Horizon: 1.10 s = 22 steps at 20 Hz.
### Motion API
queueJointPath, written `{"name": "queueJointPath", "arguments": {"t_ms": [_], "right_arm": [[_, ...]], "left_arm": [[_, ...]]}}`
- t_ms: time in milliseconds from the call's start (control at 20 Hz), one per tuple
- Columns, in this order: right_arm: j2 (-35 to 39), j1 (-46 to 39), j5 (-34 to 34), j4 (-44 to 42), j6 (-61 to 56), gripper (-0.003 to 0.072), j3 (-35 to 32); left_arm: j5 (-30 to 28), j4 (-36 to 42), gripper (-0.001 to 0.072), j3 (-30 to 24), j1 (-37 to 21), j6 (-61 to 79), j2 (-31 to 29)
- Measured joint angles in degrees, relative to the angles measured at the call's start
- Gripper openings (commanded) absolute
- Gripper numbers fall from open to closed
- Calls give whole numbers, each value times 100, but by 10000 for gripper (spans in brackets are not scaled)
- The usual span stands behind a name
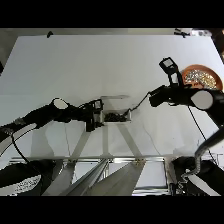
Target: Fold the box and place the chain.
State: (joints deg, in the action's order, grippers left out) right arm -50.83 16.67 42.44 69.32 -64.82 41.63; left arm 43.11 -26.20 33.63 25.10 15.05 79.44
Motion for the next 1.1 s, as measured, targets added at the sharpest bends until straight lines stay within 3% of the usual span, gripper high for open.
{"name": "queueJointPath", "arguments": {"t_ms": [300, 650, 1100], "right_arm": [[1034, 776, 101, -487, 52, 9, 24], [1209, 1591, -297, -1287, 66, 9, 24], [1191, 1768, -697, -2500, 592, 9, 24]], "left_arm": [[0, 0, 252, 0, 0, 0, 0], [0, 2, 252, 0, 0, -2, 0], [0, 2, 252, 0, 0, -2, 0]]}}
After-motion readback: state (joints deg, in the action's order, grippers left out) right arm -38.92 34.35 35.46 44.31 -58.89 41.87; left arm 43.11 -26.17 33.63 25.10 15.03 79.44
